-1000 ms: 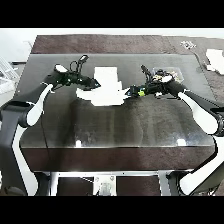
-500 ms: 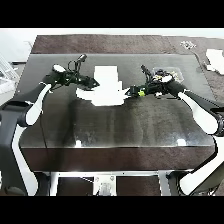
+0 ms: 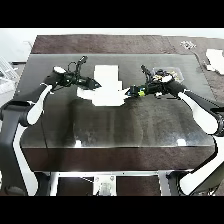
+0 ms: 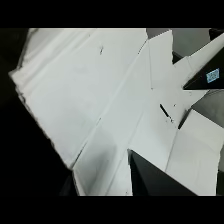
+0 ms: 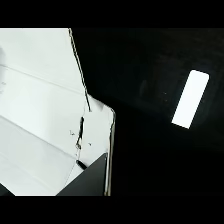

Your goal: Fold the box and place the chain.

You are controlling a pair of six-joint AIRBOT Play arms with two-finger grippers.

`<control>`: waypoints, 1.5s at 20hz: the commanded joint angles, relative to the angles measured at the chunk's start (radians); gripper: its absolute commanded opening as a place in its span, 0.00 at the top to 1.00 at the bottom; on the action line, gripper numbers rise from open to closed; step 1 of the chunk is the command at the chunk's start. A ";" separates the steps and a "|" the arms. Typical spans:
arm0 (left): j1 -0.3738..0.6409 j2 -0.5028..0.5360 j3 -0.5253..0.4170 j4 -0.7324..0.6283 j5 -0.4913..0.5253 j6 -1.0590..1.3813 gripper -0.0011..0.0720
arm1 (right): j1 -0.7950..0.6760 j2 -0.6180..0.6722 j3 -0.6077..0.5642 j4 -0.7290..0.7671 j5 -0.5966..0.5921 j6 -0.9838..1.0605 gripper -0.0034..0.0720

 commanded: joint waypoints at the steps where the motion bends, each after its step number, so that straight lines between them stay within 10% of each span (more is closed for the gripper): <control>1: 0.020 -0.001 0.001 -0.039 -0.002 0.010 0.51 | 0.000 0.000 0.000 0.000 0.001 -0.005 0.95; 19: 0.017 -0.014 0.000 -0.062 -0.058 0.070 0.65 | 0.000 0.000 0.000 0.000 0.001 -0.007 0.95; 26: 0.017 -0.014 0.000 -0.063 -0.082 0.142 0.95 | 0.000 0.000 0.000 0.002 -0.007 -0.007 0.94; 30: 0.017 -0.014 0.000 -0.065 -0.122 0.323 0.96 | -0.010 0.011 0.000 0.004 -0.014 -0.016 0.51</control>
